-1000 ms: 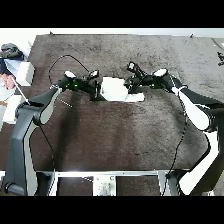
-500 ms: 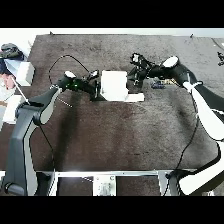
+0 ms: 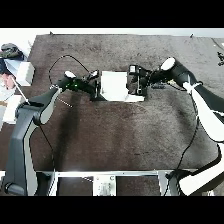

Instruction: Fold the box and place the chain.

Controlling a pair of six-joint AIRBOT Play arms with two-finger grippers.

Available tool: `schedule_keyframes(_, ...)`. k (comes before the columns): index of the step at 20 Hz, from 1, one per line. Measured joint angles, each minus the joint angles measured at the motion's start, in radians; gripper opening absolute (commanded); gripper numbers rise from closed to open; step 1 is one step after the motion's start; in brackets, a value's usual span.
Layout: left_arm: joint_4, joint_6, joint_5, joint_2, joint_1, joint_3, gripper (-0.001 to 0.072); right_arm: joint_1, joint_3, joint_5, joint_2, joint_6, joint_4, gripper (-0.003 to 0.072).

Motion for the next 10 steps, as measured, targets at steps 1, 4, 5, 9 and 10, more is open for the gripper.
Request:
schedule_keyframes(1, 0.0, 0.0, 0.0, 0.0, 0.0, 0.0, 0.0516, 0.008, -0.002, 0.003, -0.013, 0.003, -0.009, 0.0676)
schedule_keyframes(4, 0.0, -0.002, 0.0, 0.0, 0.0, 0.0, 0.0515, 0.023, -0.004, -0.021, -0.039, 0.006, -0.022, 0.0581)
schedule_keyframes(5, 0.0, -0.003, 0.0, 0.0, 0.0, 0.0, 0.0515, 0.025, -0.005, -0.032, -0.044, 0.006, -0.021, 0.0566)
schedule_keyframes(9, -0.001, -0.004, 0.0, 0.0, 0.0, 0.0, 0.0515, 0.033, -0.005, -0.058, -0.053, 0.006, -0.004, 0.0566)
schedule_keyframes(10, -0.001, -0.004, 0.001, 0.0, 0.0, 0.0, 0.0515, 0.033, -0.005, -0.062, -0.055, 0.006, 0.0, 0.0566)
